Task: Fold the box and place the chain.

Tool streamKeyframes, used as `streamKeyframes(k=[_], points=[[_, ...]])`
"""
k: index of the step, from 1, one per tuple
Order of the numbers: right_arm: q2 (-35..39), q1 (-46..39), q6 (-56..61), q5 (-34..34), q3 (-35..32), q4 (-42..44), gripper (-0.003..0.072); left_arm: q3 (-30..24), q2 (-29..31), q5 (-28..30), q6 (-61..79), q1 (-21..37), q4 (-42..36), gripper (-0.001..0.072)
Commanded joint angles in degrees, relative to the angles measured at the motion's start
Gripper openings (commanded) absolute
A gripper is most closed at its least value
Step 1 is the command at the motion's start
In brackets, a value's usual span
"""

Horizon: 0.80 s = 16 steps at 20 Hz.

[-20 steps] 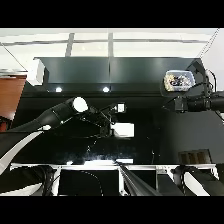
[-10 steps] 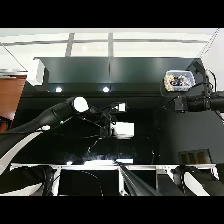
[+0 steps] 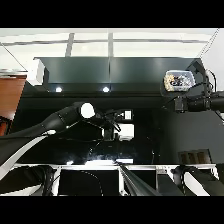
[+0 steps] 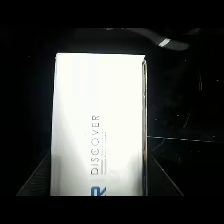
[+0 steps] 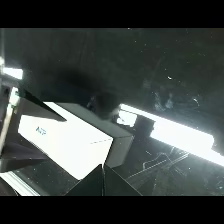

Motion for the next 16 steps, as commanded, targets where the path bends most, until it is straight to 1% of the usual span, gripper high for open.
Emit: streamKeyframes(k=[1,6,7,8,9,10,11,13,15,16], points=[[0.0,0.0,0.0,-0.4,0.0,0.0,0.0008,-0.3,-2.1,3.6,-0.8,-2.4,3.2,0.0713],[0.0,0.0,0.0,-0.6,0.0,0.0,0.0009,-0.3,-2.4,4.8,-6.1,-5.0,10.0,0.0706],[0.0,0.0,0.0,-0.7,0.0,0.0,0.0008,-0.3,-2.4,4.5,-6.1,-5.1,10.4,0.0661],[0.0,0.0,0.0,-0.9,0.0,0.0,0.0008,-0.3,-2.4,4.3,-6.6,-5.1,10.4,0.0511],[0.0,0.0,0.0,-0.8,0.0,0.0,0.0008,-0.2,-2.2,4.1,-9.6,-4.9,11.8,0.0330],[0.0,0.0,0.0,-0.8,0.0,0.0,0.0009,0.0,-1.7,3.4,-13.1,-4.4,14.0,0.0323],[0.0,0.0,0.0,-0.8,0.0,0.0,0.0009,0.0,-0.5,2.3,-17.7,-3.3,16.9,0.0281],[0.0,0.0,0.0,-0.9,0.0,0.0,0.0009,0.0,2.4,-1.5,-25.9,1.1,21.8,0.0279],[0.0,0.0,0.0,-0.9,0.0,0.0,0.0008,-0.5,5.8,-5.8,-32.5,8.6,25.8,0.0279],[0.0,0.0,0.0,-0.9,0.0,0.0,0.0009,-0.7,7.4,-7.9,-35.5,13.5,27.3,0.0280]])
